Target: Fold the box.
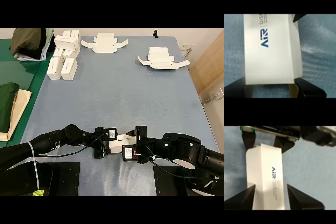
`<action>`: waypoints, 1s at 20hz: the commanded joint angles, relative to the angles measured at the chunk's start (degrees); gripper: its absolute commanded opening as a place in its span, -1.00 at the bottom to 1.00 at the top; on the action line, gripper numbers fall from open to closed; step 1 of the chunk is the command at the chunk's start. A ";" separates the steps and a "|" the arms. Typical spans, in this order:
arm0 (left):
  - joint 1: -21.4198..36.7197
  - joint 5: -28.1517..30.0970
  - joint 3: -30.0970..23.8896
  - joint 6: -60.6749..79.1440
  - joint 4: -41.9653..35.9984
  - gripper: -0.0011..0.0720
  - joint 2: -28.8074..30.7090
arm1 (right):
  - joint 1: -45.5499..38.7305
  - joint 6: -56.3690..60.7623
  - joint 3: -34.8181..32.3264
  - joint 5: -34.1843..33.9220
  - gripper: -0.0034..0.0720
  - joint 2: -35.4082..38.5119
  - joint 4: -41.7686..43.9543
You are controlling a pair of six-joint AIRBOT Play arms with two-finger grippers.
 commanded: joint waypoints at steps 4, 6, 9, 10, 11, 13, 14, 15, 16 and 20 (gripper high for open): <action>-0.04 -0.04 0.02 0.07 0.04 0.43 0.02 | 0.07 0.02 0.11 -3.23 0.63 0.44 -0.17; -0.04 -0.07 0.02 0.04 0.04 0.43 0.02 | 0.07 -0.02 0.11 -2.78 0.62 0.44 2.14; -0.04 -0.07 0.02 0.04 0.02 0.43 0.02 | 0.07 -1.57 0.00 -1.95 0.63 -0.04 4.63; -0.04 -0.04 0.02 0.04 0.04 0.43 0.02 | 0.07 -1.57 -0.02 -1.68 0.63 -0.42 4.61; -0.04 -0.07 0.02 0.04 0.04 0.43 0.02 | 0.07 -1.55 -0.02 -1.46 0.62 -0.94 4.61; -0.04 -0.07 0.02 0.04 0.04 0.43 0.02 | 0.07 -1.57 -0.02 -1.38 0.63 -2.10 4.61; -0.04 -0.07 0.02 0.04 0.02 0.43 0.02 | 0.07 -1.57 -0.02 -1.36 0.62 -2.51 4.61; -0.04 -0.07 0.02 0.07 0.04 0.43 0.02 | 0.07 -1.57 -0.02 -1.33 0.63 -2.75 4.61; -0.04 -0.07 0.02 0.04 0.04 0.43 0.02 | 0.07 -1.66 -0.02 -1.29 0.63 -2.89 4.61; -0.04 -0.07 0.02 0.04 0.04 0.43 0.02 | 0.07 -1.97 -0.02 0.17 0.63 -2.97 5.09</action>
